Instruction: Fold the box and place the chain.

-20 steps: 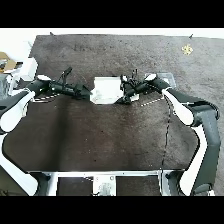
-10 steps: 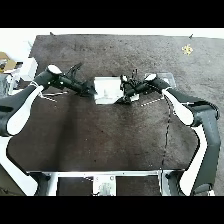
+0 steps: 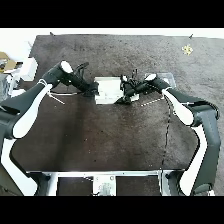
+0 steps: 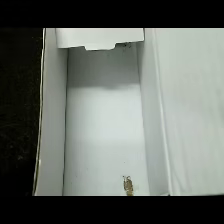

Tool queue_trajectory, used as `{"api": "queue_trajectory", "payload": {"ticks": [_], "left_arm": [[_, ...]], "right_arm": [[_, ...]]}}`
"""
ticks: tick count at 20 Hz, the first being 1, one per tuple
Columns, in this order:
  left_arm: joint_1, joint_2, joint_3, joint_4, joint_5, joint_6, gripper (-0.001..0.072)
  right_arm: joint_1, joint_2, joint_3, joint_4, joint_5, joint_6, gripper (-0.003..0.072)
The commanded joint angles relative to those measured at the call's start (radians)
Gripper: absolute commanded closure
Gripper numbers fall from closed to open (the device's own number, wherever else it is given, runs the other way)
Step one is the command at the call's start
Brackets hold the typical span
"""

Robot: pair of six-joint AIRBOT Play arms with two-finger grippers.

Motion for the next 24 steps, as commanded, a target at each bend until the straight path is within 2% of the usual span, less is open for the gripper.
{"api": "queue_trajectory", "payload": {"ticks": [1, 7, 12, 15, 24], "left_arm": [[-0.038, -0.002, 0.011, 0.124, 0.027, -0.128, 0.0414], [-0.124, -0.011, 0.105, 0.427, -0.061, -0.391, 0.0415], [-0.197, -0.119, 0.264, 0.568, -0.210, -0.529, 0.0415], [-0.221, -0.161, 0.322, 0.614, -0.249, -0.557, 0.0415], [-0.232, -0.193, 0.326, 0.678, -0.232, -0.613, 0.0424]], "right_arm": [[0.001, -0.001, 0.001, 0.000, 0.000, 0.000, 0.0239], [0.001, -0.001, 0.001, 0.000, 0.000, 0.000, 0.0239], [0.001, -0.001, 0.001, 0.000, 0.000, 0.000, 0.0239], [0.001, -0.001, 0.001, 0.001, 0.001, 0.000, 0.0239], [0.001, -0.001, 0.001, 0.000, 0.000, 0.000, 0.0239]]}}
